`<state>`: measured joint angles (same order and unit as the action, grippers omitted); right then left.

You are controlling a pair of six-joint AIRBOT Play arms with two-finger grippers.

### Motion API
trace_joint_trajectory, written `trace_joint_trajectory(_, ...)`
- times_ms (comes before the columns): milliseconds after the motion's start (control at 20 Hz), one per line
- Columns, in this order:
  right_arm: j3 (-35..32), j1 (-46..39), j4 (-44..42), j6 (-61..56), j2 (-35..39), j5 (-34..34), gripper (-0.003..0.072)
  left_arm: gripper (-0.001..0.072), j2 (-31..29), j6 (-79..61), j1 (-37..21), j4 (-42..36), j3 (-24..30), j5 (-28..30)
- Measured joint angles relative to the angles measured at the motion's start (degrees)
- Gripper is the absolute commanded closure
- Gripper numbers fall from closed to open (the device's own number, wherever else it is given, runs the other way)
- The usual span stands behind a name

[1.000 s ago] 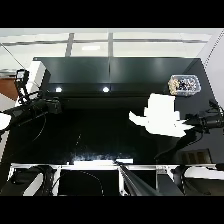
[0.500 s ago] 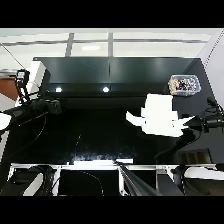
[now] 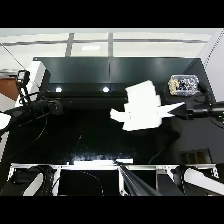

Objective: Fold the box and place the chain.

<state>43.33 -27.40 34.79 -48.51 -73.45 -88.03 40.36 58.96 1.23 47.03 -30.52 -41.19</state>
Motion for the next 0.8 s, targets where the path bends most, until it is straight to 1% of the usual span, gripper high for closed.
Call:
trace_joint_trajectory(100,-2.38,7.74,-3.23,-0.79,3.87,5.53,0.0644,0.0011,0.0,0.0,0.02,-0.79,0.13,-1.11)
trace_joint_trajectory(300,-8.24,27.5,-6.58,-4.07,11.19,22.38,0.0644,0.0009,0.57,0.09,0.5,-3.91,1.38,-4.44)
trace_joint_trajectory(400,-10.58,37.16,-6.73,-5.42,12.94,30.99,0.0644,0.0009,1.44,-0.13,1.55,-5.09,2.32,-4.87)
trace_joint_trajectory(500,-11.98,44.65,-4.55,-6.51,13.86,37.33,0.0644,0.0009,2.89,-0.28,2.6,-5.86,2.91,-4.98)
trace_joint_trajectory(650,-12.9,50.66,-1.2,-7.5,14.51,41.42,0.0644,0.0009,7.1,0.44,2.01,-6.99,3.23,-7.28)
trace_joint_trajectory(800,-13.29,53.05,-0.04,-8.07,14.8,42.75,0.0644,0.0009,13.88,-3.37,-0.98,-10.4,3.39,-12.5)
